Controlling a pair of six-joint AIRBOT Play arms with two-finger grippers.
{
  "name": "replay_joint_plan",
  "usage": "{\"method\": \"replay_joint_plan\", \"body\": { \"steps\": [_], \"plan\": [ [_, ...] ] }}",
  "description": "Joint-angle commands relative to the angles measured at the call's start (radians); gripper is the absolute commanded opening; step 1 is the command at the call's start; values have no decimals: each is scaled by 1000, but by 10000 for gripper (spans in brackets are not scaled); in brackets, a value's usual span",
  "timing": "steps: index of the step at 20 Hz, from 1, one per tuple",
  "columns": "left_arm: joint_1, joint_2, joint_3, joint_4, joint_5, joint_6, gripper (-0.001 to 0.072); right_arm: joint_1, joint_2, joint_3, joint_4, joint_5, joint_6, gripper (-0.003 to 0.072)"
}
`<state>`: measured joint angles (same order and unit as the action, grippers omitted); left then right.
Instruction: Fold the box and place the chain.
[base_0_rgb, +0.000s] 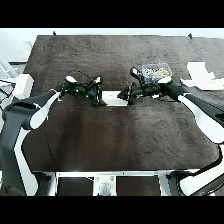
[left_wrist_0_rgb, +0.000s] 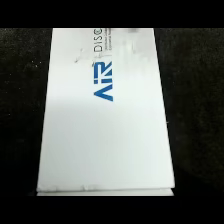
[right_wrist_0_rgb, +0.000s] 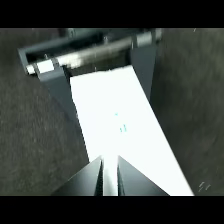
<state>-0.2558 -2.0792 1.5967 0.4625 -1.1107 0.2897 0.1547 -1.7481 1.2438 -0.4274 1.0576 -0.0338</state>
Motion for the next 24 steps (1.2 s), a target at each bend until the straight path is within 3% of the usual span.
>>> {"method": "replay_joint_plan", "body": {
  "steps": [1,5,8,11,14,19,22,23,24],
  "plan": [
    [1,0,0,0,0,-1,455,29,-19,0,-175,-6,182,56],
    [1,0,0,0,0,-1,455,22,-7,19,-182,6,190,12],
    [1,0,0,0,0,-1,454,11,68,20,-97,6,138,11],
    [1,0,0,0,0,-1,455,-9,231,19,29,6,100,9],
    [1,1,0,0,1,-1,455,-20,425,-14,34,-8,122,8],
    [1,0,0,0,8,-1,454,-47,712,-266,31,-142,162,9],
    [1,0,0,-18,-3,-1,439,-58,798,-419,32,-179,162,10],
    [1,3,0,-31,6,-2,142,-58,811,-460,33,-191,162,10],
    [4,12,0,-32,2,0,17,-58,821,-493,35,-194,166,10]
  ]
}}
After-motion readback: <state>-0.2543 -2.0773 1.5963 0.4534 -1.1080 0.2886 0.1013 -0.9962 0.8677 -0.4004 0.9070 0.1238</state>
